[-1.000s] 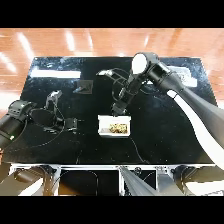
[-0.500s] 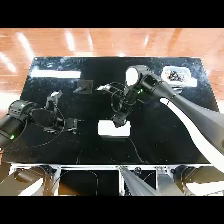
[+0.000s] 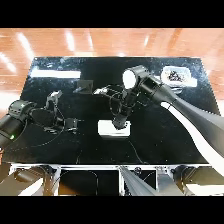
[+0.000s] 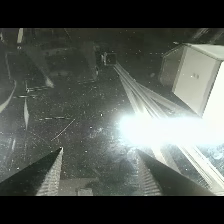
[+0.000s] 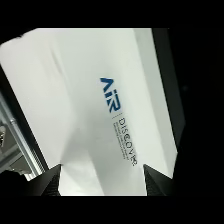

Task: Fold the box and place the chain.

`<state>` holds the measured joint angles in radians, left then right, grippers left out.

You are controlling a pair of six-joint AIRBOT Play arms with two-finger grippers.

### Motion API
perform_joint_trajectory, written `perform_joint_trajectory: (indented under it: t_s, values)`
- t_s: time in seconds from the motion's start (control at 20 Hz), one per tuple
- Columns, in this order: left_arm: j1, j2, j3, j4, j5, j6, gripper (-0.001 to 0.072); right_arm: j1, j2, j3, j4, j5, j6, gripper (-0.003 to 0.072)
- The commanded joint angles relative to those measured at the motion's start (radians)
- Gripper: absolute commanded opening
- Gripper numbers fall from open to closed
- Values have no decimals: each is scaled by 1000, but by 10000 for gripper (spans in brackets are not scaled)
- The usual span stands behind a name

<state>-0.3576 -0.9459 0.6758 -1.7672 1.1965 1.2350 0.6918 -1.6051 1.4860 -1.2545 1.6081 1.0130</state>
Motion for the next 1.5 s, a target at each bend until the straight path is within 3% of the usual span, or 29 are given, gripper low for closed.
perform_joint_trajectory:
  t_s: [0.0, 0.25, 0.7, 1.15, 1.25, 1.45]
  values:
    - [-1, -1, 0, 0, 0, 0, 548, 9, 5, 0, -48, -29, 0, 626]
    - [-1, -1, 0, 0, -1, 0, 548, 26, -2, -8, -104, -48, -23, 627]
    - [-1, -1, 0, 0, 0, 0, 548, 94, -1, -10, -108, 21, 12, 629]
    - [-10, -1, 0, 2, -5, 0, 548, 96, -3, -13, -180, -58, 43, 614]
    - [-30, -1, 0, 4, -9, 0, 549, 96, -3, -13, -177, -56, 45, 488]
    - [-62, -1, 0, 5, -28, 0, 548, 96, -3, -13, -176, -53, 45, 480]
